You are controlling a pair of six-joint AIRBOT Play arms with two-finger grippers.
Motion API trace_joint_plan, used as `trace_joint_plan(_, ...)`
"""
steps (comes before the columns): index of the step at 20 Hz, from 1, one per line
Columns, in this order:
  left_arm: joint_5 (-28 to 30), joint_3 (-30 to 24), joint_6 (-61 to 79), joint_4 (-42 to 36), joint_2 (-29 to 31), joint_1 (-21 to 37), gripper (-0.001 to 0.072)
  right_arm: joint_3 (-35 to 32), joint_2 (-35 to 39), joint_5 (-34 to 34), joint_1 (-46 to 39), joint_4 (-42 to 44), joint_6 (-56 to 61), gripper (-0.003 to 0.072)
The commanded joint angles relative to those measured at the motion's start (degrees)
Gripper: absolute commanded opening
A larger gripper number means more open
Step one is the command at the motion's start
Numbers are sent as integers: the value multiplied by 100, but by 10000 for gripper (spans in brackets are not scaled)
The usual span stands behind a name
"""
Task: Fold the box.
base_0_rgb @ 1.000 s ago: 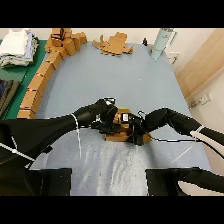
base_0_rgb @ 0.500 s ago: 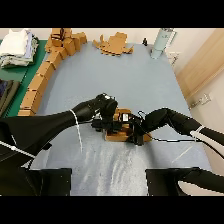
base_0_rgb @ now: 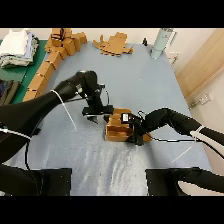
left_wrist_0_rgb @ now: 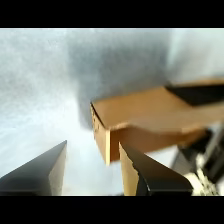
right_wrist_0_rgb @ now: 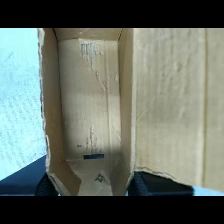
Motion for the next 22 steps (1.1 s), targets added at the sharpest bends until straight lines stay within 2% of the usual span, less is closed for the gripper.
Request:
trace_joint_plan(1, -887, 46, 1499, -872, 2, 699, 497, 7, 2, 0, -2, 0, -4, 472)
trace_joint_plan(2, -1095, 44, 1810, -848, 2, 833, 413, 7, 2, 0, -2, 0, -4, 471)
trace_joint_plan(4, -1263, 44, 2533, -835, 2, 1027, 12, 7, 2, 0, -2, 0, -4, 471)
trace_joint_plan(10, -719, -105, 4874, -577, 136, 999, 9, 7, 4, 0, -2, 0, -4, 471)
trace_joint_plan(12, -203, -721, 5438, -579, 588, 973, 8, 7, 2, 0, -2, 0, -4, 471)
trace_joint_plan(16, 1670, -2446, 6496, -623, 1768, 828, 11, 7, 2, 0, -2, 0, -4, 471)
trace_joint_plan(18, 2409, -3134, 7694, -745, 2074, 623, 12, 7, 2, 0, -2, 0, -4, 471)
trace_joint_plan(19, 2557, -3383, 8546, -1093, 2094, 623, 15, 7, 2, 0, -2, 0, -4, 471)
trace_joint_plan(20, 2796, -3644, 9412, -1488, 2083, 627, 213, 7, 2, 0, -2, 0, -4, 471)
trace_joint_plan(21, 3252, -3908, 10216, -2011, 2083, 608, 666, 7, 2, 0, -2, 0, -4, 471)
trace_joint_plan(22, 3807, -4179, 11071, -2769, 2079, 608, 687, 7, 2, 2, -2, 0, -4, 471)
